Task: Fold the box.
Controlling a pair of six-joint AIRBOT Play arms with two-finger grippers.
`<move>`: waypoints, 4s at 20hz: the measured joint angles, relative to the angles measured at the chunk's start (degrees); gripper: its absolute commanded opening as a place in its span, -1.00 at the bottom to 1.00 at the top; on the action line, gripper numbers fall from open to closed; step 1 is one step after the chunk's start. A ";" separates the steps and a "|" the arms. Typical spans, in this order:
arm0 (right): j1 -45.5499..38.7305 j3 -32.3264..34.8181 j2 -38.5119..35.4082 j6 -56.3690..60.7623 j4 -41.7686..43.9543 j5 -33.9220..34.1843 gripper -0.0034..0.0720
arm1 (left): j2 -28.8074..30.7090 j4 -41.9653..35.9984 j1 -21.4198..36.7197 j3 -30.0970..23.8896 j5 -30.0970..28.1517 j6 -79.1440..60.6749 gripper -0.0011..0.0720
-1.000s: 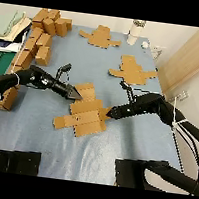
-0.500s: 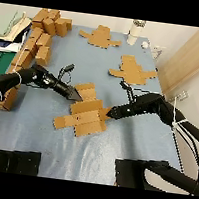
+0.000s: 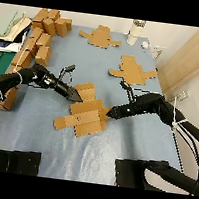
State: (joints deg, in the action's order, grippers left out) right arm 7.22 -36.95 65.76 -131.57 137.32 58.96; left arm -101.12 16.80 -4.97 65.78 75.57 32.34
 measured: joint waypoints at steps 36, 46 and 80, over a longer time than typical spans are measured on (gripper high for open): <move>-7.54 -16.00 -0.02 16.76 -2.34 -0.94 -0.87 | 19.06 2.43 -11.28 -9.73 -19.17 -31.85 -0.95; -1.68 -15.08 -1.14 25.46 -10.82 4.96 -0.90 | 19.93 2.08 -16.37 -14.73 -28.48 -40.44 -0.94; 8.87 -0.66 -4.59 44.74 -29.00 -3.52 -0.90 | 19.06 2.01 -15.80 -15.37 -26.77 -43.50 -0.94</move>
State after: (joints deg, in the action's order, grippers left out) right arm 16.10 -37.60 61.17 -86.83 108.31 55.44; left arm -82.06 18.81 -20.78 50.41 48.80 -11.16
